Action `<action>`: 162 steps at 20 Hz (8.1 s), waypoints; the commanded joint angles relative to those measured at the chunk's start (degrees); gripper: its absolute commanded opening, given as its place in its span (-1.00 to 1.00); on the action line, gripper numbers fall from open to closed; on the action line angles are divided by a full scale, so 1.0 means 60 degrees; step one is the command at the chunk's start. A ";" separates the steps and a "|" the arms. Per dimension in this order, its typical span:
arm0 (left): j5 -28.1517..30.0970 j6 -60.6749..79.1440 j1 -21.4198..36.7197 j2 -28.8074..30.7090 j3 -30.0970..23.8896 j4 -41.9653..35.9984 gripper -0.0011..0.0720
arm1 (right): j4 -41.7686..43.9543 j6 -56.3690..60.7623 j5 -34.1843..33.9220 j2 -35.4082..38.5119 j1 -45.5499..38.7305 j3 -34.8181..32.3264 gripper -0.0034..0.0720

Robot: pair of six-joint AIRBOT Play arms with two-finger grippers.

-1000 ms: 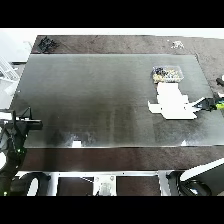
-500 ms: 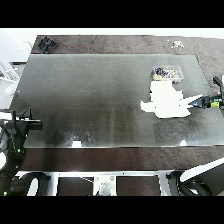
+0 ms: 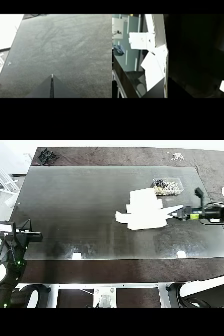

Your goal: Fold the box and place the chain.

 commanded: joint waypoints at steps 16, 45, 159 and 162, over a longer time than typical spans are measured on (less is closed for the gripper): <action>0.0000 0.0000 0.0007 0.0000 0.0000 0.0004 -0.92 | 0.1392 0.2696 -0.5326 0.0011 0.5337 -0.0004 -0.91; -0.7063 -0.4885 0.0004 -1.0193 0.7930 0.2175 0.76 | 0.0973 0.2153 -0.5632 -0.0335 0.5606 0.0186 -0.90; -1.4182 -0.3111 -0.2204 -1.9107 1.8455 0.2641 -0.94 | 0.1665 0.0506 -0.5734 0.0911 0.3668 -0.0160 -0.33; -1.3486 -0.1679 -0.2208 -1.8327 1.7180 0.2619 -0.94 | 0.1665 0.0364 -0.5734 0.0911 0.3665 -0.0433 -0.33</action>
